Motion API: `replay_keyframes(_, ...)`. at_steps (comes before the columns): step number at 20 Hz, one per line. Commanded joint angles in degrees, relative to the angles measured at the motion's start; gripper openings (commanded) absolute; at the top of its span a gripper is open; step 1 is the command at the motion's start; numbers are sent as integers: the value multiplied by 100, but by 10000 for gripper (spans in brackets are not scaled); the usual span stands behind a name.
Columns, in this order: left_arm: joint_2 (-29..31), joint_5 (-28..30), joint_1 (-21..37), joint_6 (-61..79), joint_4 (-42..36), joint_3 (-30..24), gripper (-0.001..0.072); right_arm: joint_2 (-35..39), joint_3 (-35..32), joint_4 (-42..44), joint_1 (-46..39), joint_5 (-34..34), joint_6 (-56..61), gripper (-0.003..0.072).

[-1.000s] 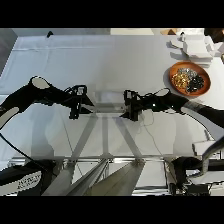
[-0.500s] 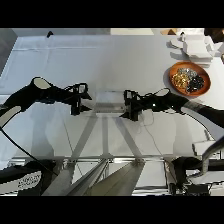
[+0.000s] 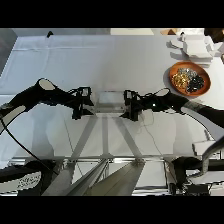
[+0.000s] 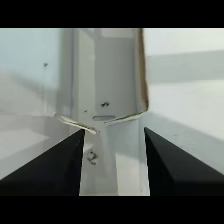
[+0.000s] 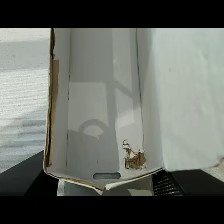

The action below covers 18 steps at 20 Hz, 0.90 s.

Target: Fold the box and place the chain.

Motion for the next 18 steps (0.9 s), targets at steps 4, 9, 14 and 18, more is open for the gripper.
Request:
replay_keyframes(4,-7,79,-44,-9,-83,-2,389,2,4,2,-2,0,0,518)
replay_keyframes(9,-33,326,-120,-7,-92,-2,273,2,4,2,-2,0,2,518)
replay_keyframes(14,-81,424,-251,-11,-83,-2,269,2,4,2,-2,0,0,518)
replay_keyframes(18,-81,439,-249,-26,-87,-2,131,2,4,2,-2,0,0,518)
